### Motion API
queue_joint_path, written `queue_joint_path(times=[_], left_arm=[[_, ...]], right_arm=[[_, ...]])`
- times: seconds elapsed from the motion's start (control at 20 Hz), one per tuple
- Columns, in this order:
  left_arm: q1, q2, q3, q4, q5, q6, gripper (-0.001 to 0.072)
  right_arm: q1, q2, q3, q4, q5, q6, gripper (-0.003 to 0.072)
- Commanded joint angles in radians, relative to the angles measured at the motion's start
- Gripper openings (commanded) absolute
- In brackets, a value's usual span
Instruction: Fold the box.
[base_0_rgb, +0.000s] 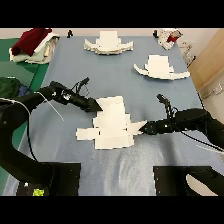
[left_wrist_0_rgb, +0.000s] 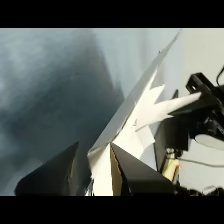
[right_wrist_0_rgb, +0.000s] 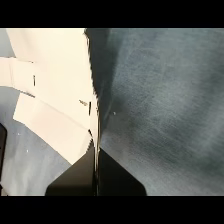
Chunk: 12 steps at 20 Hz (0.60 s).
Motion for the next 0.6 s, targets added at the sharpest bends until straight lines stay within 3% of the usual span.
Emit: queue_joint_path(times=[0.0,0.25,0.55], left_arm=[[-0.048,-0.054,0.084,0.008,-0.106,0.046,0.0311],[-0.049,-0.054,0.111,0.078,-0.217,0.045,0.0283],[-0.050,-0.054,0.127,0.089,-0.226,0.053,0.0282]], right_arm=[[0.000,0.001,-0.001,-0.004,-0.004,0.001,0.0006],[0.000,0.000,-0.001,-0.008,-0.005,0.001,0.0006],[0.000,0.000,-0.001,-0.013,-0.009,0.001,0.0006]])
